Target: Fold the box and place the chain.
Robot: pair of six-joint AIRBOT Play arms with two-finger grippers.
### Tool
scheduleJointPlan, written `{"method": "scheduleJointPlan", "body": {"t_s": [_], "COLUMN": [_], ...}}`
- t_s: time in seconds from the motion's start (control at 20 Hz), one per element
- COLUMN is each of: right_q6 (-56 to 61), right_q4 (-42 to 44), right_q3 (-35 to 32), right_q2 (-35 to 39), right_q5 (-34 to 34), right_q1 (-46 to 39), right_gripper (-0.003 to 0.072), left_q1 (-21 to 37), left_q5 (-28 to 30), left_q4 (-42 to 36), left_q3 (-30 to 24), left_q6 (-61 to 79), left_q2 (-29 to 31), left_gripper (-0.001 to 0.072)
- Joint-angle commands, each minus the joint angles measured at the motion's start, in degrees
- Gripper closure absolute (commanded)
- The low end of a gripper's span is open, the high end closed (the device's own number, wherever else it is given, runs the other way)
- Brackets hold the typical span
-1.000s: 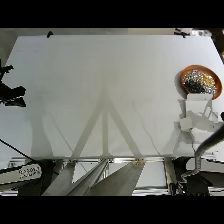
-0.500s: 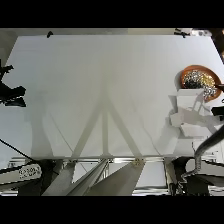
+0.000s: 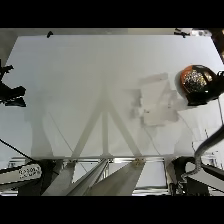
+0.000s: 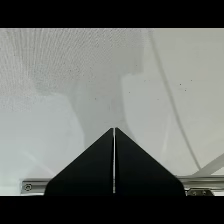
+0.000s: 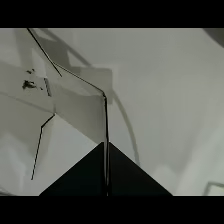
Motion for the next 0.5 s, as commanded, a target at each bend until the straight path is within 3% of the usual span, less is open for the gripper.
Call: {"method": "scheduleJointPlan", "body": {"t_s": [0.0, 0.15, 0.45], "right_q6": [-1.31, -1.29, -0.61], "right_q4": [13.75, 15.93, 20.22], "right_q3": [-1.97, -7.04, -19.02], "right_q2": [2.86, 4.50, 5.38], "right_q5": [-1.84, -4.87, -20.46], "right_q1": [5.70, 11.04, 21.38], "right_gripper": [0.0674, 0.0674, 0.0674], "left_q1": [0.07, 0.07, 0.07], "left_q5": [0.04, 0.04, 0.02], "left_q4": [0.02, 0.00, 0.00], "left_q3": [0.00, 0.00, 0.00], "left_q6": [0.00, 0.00, 0.00], "left_q2": [-0.02, -0.04, -0.04], "left_gripper": [0.0694, 0.0694, 0.0694]}}
